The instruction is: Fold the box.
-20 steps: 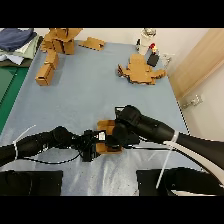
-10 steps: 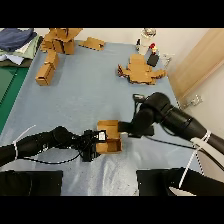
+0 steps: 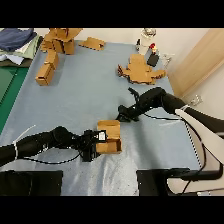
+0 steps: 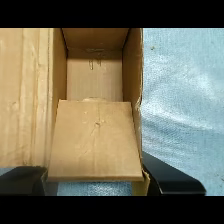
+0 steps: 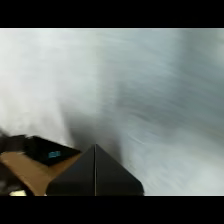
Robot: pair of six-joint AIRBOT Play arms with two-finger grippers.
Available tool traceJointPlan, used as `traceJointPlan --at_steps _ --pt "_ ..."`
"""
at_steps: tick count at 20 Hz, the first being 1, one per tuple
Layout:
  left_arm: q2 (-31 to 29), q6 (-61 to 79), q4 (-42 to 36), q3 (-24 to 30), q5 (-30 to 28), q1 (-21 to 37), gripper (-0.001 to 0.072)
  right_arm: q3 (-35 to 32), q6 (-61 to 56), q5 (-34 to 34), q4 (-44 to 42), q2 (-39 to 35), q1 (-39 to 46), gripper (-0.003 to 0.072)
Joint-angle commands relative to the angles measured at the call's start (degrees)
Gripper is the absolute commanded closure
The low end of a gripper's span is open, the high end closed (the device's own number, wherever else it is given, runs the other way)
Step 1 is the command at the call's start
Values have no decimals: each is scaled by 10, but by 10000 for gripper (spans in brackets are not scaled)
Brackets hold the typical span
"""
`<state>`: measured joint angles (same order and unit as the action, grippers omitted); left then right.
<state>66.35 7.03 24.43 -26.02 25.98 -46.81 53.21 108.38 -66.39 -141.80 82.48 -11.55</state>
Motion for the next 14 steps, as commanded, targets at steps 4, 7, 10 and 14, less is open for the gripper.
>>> traceJointPlan --at_steps 4,7,10,14 --pt "0 0 0 0 0 0 183 -23 283 -83 -180 48 -37 686" --pt "0 0 0 0 0 0 183 -67 305 -82 -169 0 -63 686" --pt "0 0 0 0 0 0 183 -107 305 -24 -110 -80 -90 686" --pt "0 0 0 0 0 0 183 -158 291 49 -31 -164 -131 685"
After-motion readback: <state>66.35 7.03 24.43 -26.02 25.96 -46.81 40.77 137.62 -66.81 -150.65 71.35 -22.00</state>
